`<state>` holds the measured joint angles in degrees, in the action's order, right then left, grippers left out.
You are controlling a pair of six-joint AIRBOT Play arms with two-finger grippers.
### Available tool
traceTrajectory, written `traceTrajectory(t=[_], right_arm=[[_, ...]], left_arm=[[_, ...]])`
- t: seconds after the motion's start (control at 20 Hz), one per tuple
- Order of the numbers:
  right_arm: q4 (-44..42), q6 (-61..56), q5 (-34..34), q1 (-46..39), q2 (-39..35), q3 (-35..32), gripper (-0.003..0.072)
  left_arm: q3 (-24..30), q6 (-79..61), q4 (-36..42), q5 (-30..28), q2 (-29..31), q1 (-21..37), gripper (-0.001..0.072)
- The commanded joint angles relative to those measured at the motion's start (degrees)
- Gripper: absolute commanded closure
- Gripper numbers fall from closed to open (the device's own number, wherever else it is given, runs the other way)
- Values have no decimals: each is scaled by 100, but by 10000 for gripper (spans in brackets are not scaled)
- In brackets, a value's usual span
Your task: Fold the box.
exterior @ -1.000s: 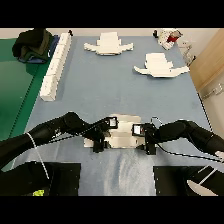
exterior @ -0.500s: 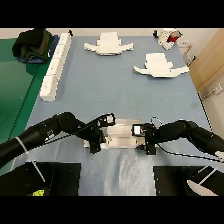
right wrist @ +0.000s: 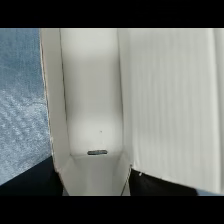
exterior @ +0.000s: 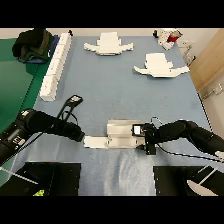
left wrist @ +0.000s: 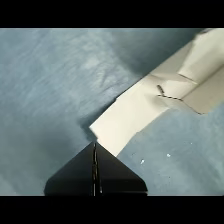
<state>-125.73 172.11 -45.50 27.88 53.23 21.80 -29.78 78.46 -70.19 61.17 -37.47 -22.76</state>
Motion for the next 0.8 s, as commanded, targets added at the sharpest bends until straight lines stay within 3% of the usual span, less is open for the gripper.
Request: traceTrajectory(t=[0.0, 0.15, 0.4, 0.75], right_arm=[[0, -4, 0, 4, -4, 2, 239], [0, -4, 0, 4, -4, 2, 239], [0, -4, 0, 4, -4, 2, 239], [2, -4, 0, 4, -4, 2, 239]], left_arm=[[256, 713, 225, 387, 48, 1067, 698], [763, 44, 1384, 118, -205, 1482, 698], [1386, -1078, 3064, -575, -767, 1316, 699], [1408, -1513, 3751, -981, -1115, 693, 699]])
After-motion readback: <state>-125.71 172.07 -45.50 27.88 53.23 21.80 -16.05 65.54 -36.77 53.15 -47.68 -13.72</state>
